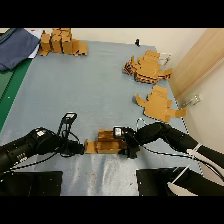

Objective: Fold the box.

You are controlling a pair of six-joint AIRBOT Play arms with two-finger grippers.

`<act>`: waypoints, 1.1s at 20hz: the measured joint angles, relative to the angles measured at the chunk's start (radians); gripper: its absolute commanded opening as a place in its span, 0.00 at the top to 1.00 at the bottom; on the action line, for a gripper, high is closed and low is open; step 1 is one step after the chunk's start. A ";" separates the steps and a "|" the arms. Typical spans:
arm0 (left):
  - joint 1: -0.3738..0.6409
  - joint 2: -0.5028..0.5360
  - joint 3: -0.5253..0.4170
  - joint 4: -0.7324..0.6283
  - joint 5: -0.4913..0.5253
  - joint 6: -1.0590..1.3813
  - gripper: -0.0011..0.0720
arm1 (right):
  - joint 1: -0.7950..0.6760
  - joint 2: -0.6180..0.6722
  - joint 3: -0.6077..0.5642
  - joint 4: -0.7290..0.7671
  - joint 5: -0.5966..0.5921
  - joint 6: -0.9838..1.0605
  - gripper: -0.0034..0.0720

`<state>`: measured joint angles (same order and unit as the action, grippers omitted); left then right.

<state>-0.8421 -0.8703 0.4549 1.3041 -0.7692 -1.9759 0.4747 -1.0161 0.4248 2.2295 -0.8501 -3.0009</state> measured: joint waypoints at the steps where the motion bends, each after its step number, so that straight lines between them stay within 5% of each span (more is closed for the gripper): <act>1: 0.001 -0.021 -0.002 -0.021 0.023 0.000 0.97 | 0.000 0.000 0.000 0.000 0.000 0.000 0.28; 11: 0.005 -0.101 -0.007 -0.177 0.166 0.044 0.97 | 0.000 0.000 0.000 -0.001 0.000 0.000 0.28; 22: 0.011 -0.040 -0.004 -0.209 0.154 0.048 0.97 | 0.000 0.000 0.000 -0.001 -0.001 0.000 0.28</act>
<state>-0.8310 -0.9104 0.4507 1.0950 -0.6151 -1.9274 0.4747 -1.0161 0.4248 2.2288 -0.8509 -3.0009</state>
